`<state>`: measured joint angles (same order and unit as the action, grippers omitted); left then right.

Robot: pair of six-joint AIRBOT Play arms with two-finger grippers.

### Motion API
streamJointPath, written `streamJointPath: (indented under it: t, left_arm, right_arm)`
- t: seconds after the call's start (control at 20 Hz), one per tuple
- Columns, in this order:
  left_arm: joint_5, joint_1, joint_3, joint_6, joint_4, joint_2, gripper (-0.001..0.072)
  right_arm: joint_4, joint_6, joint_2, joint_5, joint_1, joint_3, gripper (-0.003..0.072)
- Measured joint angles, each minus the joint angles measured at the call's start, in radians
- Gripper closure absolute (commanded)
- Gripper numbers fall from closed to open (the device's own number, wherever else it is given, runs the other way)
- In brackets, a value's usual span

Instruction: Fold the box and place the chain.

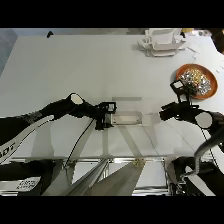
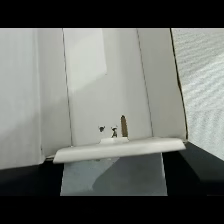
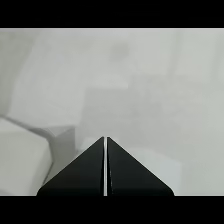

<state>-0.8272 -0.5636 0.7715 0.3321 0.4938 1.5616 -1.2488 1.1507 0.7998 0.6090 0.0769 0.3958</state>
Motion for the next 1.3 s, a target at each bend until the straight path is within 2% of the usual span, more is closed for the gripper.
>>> streamJointPath:
  t: [0.25, 0.45, 0.75, 1.0, 1.15, 1.3]
  left_arm:
    - [0.000, 0.000, 0.000, 0.000, 0.000, 0.000, 0.0622]
    - [0.000, 0.000, 0.000, 0.000, 0.000, 0.000, 0.0622]
    - [0.000, 0.000, 0.000, 0.000, 0.000, 0.000, 0.0622]
    - [0.000, 0.000, 0.000, 0.000, 0.000, 0.000, 0.0622]
    - [0.000, 0.000, 0.000, 0.000, 0.000, 0.000, 0.0622]
    - [0.000, 0.000, 0.000, 0.000, 0.000, 0.000, 0.0622]
  right_arm:
    - [0.140, 0.090, 0.132, 0.091, -0.039, 0.000, 0.0670]
    - [0.283, 0.022, 0.223, 0.171, -0.045, 0.000, 0.0670]
    - [0.438, -0.077, 0.261, 0.240, -0.047, 0.000, 0.0667]
    - [0.565, -0.154, 0.260, 0.289, -0.047, 0.000, 0.0499]
    - [0.593, -0.171, 0.222, 0.295, -0.047, 0.000, 0.0493]
    - [0.602, -0.176, 0.173, 0.294, -0.047, 0.000, 0.0405]
